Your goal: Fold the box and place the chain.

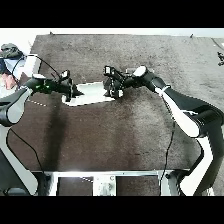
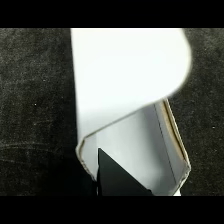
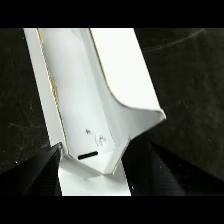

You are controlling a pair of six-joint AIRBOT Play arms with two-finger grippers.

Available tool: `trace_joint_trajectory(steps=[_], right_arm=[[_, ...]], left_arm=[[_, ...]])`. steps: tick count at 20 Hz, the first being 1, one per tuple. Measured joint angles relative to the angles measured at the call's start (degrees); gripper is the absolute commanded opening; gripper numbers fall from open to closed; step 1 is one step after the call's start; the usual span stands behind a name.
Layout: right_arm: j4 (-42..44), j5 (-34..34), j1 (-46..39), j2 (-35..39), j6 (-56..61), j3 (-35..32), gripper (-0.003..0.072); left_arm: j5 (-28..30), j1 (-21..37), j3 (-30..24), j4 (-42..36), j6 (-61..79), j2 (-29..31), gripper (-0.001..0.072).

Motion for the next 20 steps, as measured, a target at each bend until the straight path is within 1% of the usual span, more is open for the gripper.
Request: trace_joint_trajectory(steps=[4, 10, 16, 20], right_arm=[[0.31, 1.66, -0.39, -1.64, 0.85, 2.19, 0.0595], [0.72, 5.09, -0.94, -3.74, 0.02, 3.28, 0.0595], [2.75, 9.84, -0.98, -8.11, -0.92, 7.87, 0.0595], [3.76, 12.44, -0.79, -9.97, -0.79, 9.38, 0.0594]], left_arm=[[-0.04, 0.02, 0.00, 0.00, 0.00, 0.00, 0.0010], [-0.13, 0.00, 0.00, -0.02, 0.00, 0.00, 0.0010], [-0.17, 0.00, 0.00, -0.02, 0.02, 0.00, 0.0010], [-0.17, 0.00, 0.00, 0.00, 0.02, 0.00, 0.0011]])
